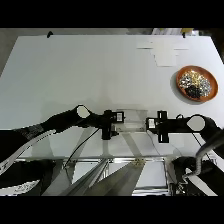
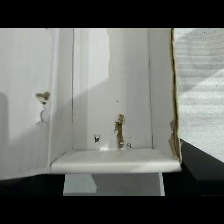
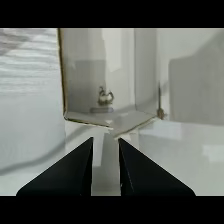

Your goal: Fold the box and place the chain.

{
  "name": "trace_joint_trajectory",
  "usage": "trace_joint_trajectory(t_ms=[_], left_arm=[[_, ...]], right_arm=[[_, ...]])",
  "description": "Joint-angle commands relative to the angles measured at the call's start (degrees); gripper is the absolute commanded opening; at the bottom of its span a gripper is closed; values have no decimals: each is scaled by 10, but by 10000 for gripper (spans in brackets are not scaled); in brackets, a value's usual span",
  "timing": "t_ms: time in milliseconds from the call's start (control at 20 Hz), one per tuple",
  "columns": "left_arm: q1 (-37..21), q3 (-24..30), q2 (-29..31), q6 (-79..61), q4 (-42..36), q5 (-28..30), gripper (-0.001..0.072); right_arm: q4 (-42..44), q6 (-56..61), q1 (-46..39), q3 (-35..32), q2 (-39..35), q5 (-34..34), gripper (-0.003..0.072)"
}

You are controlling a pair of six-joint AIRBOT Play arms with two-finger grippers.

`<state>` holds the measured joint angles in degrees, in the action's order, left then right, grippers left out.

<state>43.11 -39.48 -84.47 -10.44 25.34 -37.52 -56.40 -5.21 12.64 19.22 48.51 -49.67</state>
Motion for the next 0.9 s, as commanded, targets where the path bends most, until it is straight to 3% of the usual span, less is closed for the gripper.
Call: trace_joint_trajectory(t_ms=[0,100,600,750,850], left_arm=[[0,0,0,0,0,0,209],[0,0,0,0,0,0,209],[0,0,0,0,0,0,209],[0,0,0,0,0,0,209],[0,0,0,0,0,0,209]], right_arm=[[45,-59,0,0,30,0,149],[83,-73,0,0,34,9,42],[189,-133,5,-8,78,16,69],[189,-133,19,-8,97,18,343],[187,-132,19,-8,99,20,347]])
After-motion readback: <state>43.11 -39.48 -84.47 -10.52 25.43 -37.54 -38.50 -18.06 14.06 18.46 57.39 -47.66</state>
